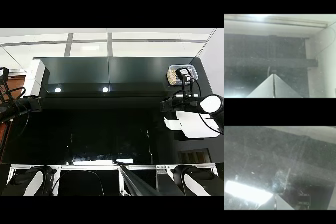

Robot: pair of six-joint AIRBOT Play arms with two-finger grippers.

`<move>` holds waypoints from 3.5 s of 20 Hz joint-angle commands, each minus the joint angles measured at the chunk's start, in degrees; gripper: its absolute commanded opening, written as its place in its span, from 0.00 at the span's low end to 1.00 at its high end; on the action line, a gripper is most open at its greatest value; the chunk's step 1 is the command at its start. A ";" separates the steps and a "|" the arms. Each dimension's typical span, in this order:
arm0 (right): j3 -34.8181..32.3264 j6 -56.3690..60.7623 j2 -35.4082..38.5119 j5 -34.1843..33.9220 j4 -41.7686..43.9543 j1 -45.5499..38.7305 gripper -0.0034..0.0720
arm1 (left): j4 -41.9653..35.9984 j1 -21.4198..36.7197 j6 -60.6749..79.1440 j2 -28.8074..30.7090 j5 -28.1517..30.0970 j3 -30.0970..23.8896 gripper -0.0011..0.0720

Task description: Fold the box and place the chain.

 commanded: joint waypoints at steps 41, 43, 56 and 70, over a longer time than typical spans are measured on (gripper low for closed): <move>36.70 -22.18 -43.01 33.68 -0.48 -61.66 0.93 | 16.24 -13.00 -20.46 -23.91 -4.90 17.07 0.99; 36.70 -22.64 -43.01 34.01 -0.55 -59.84 0.49 | 16.24 -12.98 -20.46 -23.91 -4.92 17.07 0.99; 0.39 -27.71 -4.96 25.64 34.27 -39.21 0.07 | 13.51 -12.98 -20.06 -23.93 -4.85 16.87 0.99; -25.07 -33.83 6.38 -19.87 64.17 12.72 0.07 | -45.33 -13.20 19.67 -47.39 -23.98 17.40 0.99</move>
